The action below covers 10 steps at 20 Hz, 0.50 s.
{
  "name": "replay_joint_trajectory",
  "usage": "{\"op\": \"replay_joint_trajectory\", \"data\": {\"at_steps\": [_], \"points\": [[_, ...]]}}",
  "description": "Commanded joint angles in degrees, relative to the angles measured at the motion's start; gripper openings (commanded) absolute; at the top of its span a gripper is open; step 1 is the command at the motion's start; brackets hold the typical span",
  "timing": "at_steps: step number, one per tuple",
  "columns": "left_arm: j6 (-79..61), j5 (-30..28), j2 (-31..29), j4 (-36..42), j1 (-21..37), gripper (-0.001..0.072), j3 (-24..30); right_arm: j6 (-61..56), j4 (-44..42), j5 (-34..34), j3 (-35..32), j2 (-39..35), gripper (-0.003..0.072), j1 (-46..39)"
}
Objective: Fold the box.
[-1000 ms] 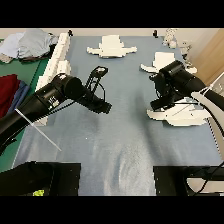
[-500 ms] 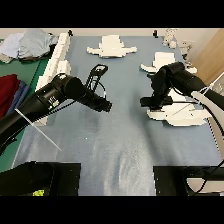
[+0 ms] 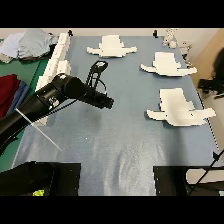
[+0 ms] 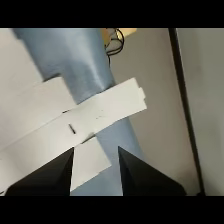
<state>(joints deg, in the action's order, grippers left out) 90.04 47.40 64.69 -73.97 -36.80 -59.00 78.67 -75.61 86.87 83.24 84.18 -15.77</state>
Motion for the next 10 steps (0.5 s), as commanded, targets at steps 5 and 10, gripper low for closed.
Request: {"op": "replay_joint_trajectory", "data": {"at_steps": [5,10], "points": [[0.0,-1.4,0.0,2.2,0.0,0.0013,0.0,25.7,-31.2,0.6,5.1,11.5,0.0440,-28.3],[0.1,-1.4,0.0,6.1,0.1,0.0014,0.0,32.3,-34.5,3.4,10.1,19.8,0.0441,-30.7]]}}
